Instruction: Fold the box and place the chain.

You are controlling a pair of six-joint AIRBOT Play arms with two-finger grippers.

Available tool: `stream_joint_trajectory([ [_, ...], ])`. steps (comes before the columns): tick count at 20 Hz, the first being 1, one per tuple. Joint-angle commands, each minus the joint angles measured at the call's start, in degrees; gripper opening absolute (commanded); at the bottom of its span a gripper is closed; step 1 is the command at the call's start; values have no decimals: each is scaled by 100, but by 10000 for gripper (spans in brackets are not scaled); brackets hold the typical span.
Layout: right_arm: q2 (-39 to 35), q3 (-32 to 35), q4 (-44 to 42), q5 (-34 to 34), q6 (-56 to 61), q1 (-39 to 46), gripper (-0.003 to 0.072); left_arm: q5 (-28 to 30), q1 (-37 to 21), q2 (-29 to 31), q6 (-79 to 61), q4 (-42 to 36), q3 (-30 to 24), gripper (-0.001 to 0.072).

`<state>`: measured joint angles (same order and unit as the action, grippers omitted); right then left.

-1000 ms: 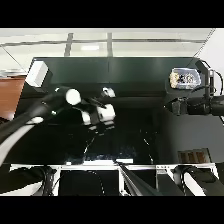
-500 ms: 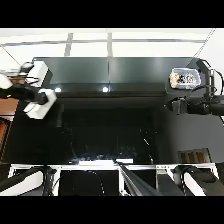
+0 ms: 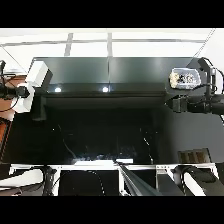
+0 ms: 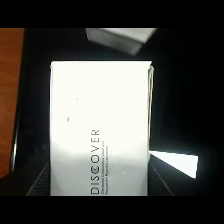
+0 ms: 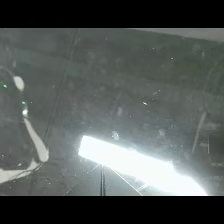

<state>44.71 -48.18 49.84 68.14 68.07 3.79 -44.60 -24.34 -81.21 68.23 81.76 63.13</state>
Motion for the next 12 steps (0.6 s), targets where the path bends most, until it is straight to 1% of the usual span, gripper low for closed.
stream_joint_trajectory([
  [1,2,2,-7,-24,173,2,12,9,31,-577,-144,-181,616,276],
  [3,2,2,-7,-31,203,2,12,-85,72,-815,-330,-459,824,276],
  [6,4,0,-7,-52,251,2,12,-107,179,-1043,-400,-638,881,278],
  [7,4,2,-4,-68,251,2,12,-103,208,-1071,-400,-616,881,323],
  [8,4,2,-7,-98,251,2,12,-17,232,-1073,-398,-570,885,584],
  [9,4,0,-4,-142,251,2,12,63,236,-1051,-358,-544,922,719],
  [12,9,0,-4,-396,254,-9,12,-55,256,-754,-321,-579,1338,718],
])
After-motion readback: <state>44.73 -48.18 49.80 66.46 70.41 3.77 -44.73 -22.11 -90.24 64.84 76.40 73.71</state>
